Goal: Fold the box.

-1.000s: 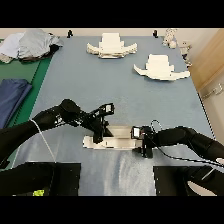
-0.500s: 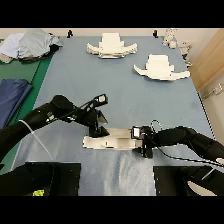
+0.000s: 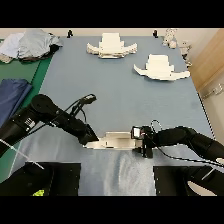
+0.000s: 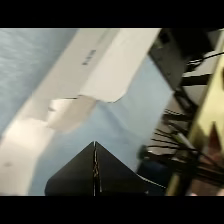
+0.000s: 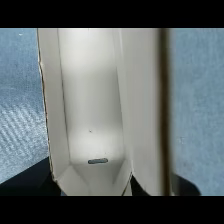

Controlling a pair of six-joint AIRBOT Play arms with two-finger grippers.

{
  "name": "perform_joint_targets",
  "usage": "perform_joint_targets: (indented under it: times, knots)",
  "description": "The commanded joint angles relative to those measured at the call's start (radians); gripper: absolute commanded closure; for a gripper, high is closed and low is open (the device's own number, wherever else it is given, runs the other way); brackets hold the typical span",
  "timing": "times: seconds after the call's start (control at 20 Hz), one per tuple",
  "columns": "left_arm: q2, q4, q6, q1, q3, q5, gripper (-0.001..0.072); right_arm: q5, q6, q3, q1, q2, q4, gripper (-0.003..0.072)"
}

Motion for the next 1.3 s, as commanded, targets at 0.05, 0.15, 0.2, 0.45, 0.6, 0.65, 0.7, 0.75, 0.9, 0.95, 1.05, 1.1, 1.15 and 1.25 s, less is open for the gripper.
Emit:
perform_joint_targets:
  times: [0.05, 0.15, 0.2, 0.45, 0.6, 0.65, 0.7, 0.75, 0.9, 0.95, 1.05, 1.1, 1.15, 1.25]
  knots:
    - [-0.092, -0.186, -0.138, -0.196, 0.001, 0.222, 0.0695, 0.0, 0.0, 0.0, -0.001, 0.0, 0.0, 0.0225]
    - [-0.166, -0.218, -0.138, -0.189, 0.044, 0.316, 0.0695, 0.0, 0.0, 0.0, -0.001, 0.0, 0.0, 0.0224]
    - [-0.202, -0.218, -0.145, -0.175, 0.069, 0.352, 0.0695, 0.0, 0.0, 0.0, -0.001, 0.0, 0.0, 0.0225]
    - [-0.384, -0.21, -0.222, -0.102, 0.131, 0.396, 0.0695, 0.0, 0.0, 0.0, -0.001, 0.0, 0.0, 0.0225]
    - [-0.469, -0.193, -0.275, -0.099, 0.131, 0.388, 0.0695, 0.0, 0.0, 0.0, -0.001, 0.0, 0.0, 0.0225]
    - [-0.494, -0.192, -0.293, -0.1, 0.131, 0.383, 0.0695, 0.0, 0.0, 0.0, -0.001, 0.0, 0.0, 0.0224]
    - [-0.513, -0.192, -0.298, -0.1, 0.132, 0.375, 0.0695, 0.0, 0.0, 0.0, -0.001, 0.0, 0.0, 0.0225]
    - [-0.529, -0.192, -0.298, -0.1, 0.133, 0.367, 0.0695, 0.0, 0.0, 0.0, -0.001, 0.0, 0.0, 0.0224]
    - [-0.538, -0.192, -0.296, -0.1, 0.138, 0.35, 0.0695, 0.0, 0.0, 0.0, -0.001, 0.0, 0.0, 0.0224]
    - [-0.538, -0.192, -0.284, -0.098, 0.149, 0.342, 0.0695, 0.001, 0.0, 0.0, -0.001, 0.0, 0.0, 0.0225]
    - [-0.523, -0.191, -0.243, -0.093, 0.187, 0.328, 0.0696, 0.0, 0.0, 0.0, -0.001, 0.0, 0.0, 0.0225]
    - [-0.507, -0.188, -0.224, -0.085, 0.209, 0.325, 0.0696, 0.0, 0.0, 0.0, -0.001, 0.0, 0.0, 0.0224]
    - [-0.48, -0.187, -0.205, -0.076, 0.23, 0.324, 0.0696, 0.0, 0.0, 0.0, -0.001, 0.0, 0.0, 0.0225]
    - [-0.412, -0.187, -0.183, -0.05, 0.259, 0.316, 0.0695, 0.0, 0.0, 0.0, -0.001, 0.0, 0.0, 0.0225]
